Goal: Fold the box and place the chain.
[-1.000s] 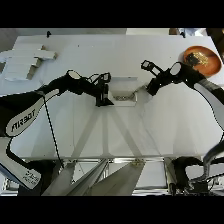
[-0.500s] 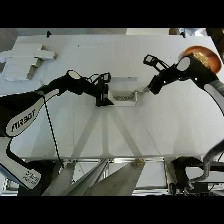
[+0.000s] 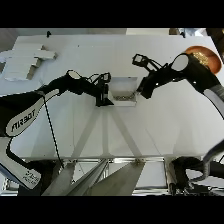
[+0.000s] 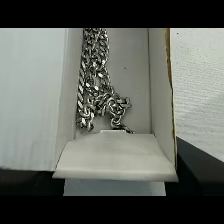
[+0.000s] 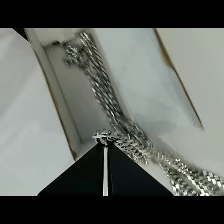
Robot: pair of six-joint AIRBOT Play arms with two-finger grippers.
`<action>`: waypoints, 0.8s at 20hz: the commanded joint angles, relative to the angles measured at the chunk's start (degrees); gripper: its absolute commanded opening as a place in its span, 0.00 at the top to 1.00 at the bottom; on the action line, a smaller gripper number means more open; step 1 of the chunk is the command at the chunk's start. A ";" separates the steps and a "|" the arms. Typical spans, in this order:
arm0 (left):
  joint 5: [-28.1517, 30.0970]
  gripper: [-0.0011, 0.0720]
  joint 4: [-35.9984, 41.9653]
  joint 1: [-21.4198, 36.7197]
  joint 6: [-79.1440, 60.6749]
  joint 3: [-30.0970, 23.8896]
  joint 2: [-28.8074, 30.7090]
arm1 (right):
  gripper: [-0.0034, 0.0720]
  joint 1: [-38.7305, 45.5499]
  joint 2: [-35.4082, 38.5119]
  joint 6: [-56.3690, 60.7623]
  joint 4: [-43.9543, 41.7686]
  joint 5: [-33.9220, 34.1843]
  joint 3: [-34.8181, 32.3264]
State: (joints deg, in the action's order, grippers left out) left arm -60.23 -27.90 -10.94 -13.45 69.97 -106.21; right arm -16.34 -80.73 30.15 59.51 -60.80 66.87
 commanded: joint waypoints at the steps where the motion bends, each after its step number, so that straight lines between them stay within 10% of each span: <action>1: 0.02 0.33 0.00 0.00 0.00 0.02 -0.02 | 0.94 -4.46 0.17 0.00 -3.82 3.45 0.02; 8: 0.02 0.33 -0.02 0.00 0.00 0.02 -0.02 | 0.94 -11.72 0.13 0.02 -4.31 17.53 0.02; 16: 0.02 0.33 0.00 0.00 0.00 0.02 -0.02 | 0.94 -13.35 -3.82 3.37 -2.10 17.75 0.02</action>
State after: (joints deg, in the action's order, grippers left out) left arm -60.23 -27.90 -10.94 -13.43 69.97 -106.21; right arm -29.30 -82.83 31.29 55.75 -43.03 66.87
